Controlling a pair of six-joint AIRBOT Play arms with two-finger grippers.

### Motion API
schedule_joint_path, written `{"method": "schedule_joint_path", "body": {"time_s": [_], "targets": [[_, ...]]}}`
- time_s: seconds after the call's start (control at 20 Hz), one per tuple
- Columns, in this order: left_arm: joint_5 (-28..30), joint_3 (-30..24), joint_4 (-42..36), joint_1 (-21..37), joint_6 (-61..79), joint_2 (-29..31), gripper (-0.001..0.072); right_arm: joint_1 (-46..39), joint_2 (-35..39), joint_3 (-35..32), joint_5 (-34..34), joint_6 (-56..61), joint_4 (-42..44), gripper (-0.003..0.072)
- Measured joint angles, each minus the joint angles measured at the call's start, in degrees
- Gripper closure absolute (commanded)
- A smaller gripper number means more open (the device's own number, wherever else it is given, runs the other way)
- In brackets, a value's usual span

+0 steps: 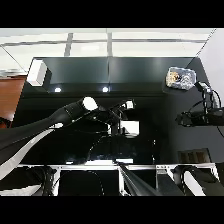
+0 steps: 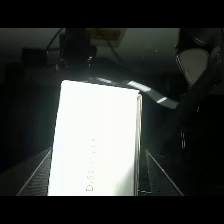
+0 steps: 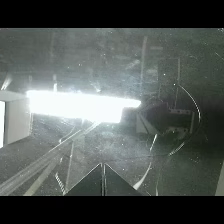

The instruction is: Fold the box and place the chain.

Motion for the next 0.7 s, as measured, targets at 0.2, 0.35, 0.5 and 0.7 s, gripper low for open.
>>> {"method": "schedule_joint_path", "body": {"time_s": [0.2, 0.35, 0.5, 0.7], "targets": [[-0.11, 0.00, 2.16, -0.66, -0.02, -0.04, -0.0004, 0.00, 0.00, 0.00, -0.04, -0.02, 0.00, 0.0673], [-0.17, 0.00, 3.02, -0.87, 0.04, -0.07, -0.0004, 0.00, 0.00, 0.00, -0.04, -0.02, 0.00, 0.0673], [-0.17, 0.00, 4.24, -0.94, 0.72, -0.04, -0.0004, 0.00, 0.00, 0.00, -0.07, -0.02, 0.00, 0.0673], [1.79, 0.00, 7.10, -1.27, 1.27, -0.48, 0.0043, 0.00, 0.00, 0.00, -0.07, -0.02, 0.09, 0.0673]]}}
